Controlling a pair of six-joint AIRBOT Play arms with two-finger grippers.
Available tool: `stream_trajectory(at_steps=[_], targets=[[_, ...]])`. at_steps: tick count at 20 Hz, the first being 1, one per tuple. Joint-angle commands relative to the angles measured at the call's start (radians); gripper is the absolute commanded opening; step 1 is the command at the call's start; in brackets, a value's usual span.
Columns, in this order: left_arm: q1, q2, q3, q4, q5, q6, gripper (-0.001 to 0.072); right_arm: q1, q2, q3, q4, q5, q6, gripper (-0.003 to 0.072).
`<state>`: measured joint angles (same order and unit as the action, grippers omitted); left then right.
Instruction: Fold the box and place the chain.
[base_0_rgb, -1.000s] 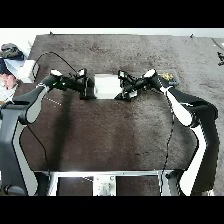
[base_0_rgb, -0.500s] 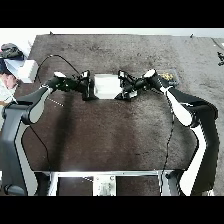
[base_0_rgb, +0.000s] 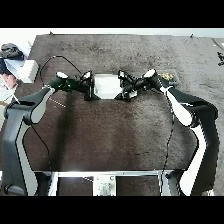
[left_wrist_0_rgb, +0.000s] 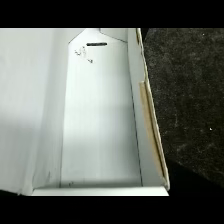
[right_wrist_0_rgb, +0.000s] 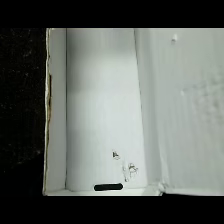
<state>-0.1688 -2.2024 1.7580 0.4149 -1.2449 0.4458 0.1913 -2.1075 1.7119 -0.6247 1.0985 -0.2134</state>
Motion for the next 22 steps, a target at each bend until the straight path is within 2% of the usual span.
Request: stream_trajectory(at_steps=[1, 11, 22], targets=[[-0.004, 0.000, 0.001, 0.001, 0.005, -0.001, 0.0711, 0.001, -0.001, 0.000, 0.000, 0.000, 0.000, 0.0471], [0.022, 0.001, 0.002, -0.008, -0.042, -0.003, 0.0711, 0.001, -0.001, 0.000, 0.000, 0.000, 0.000, 0.0471], [0.022, 0.000, 0.002, 0.003, -0.028, -0.027, 0.0711, 0.001, -0.001, 0.000, 0.000, 0.000, 0.000, 0.0471]])
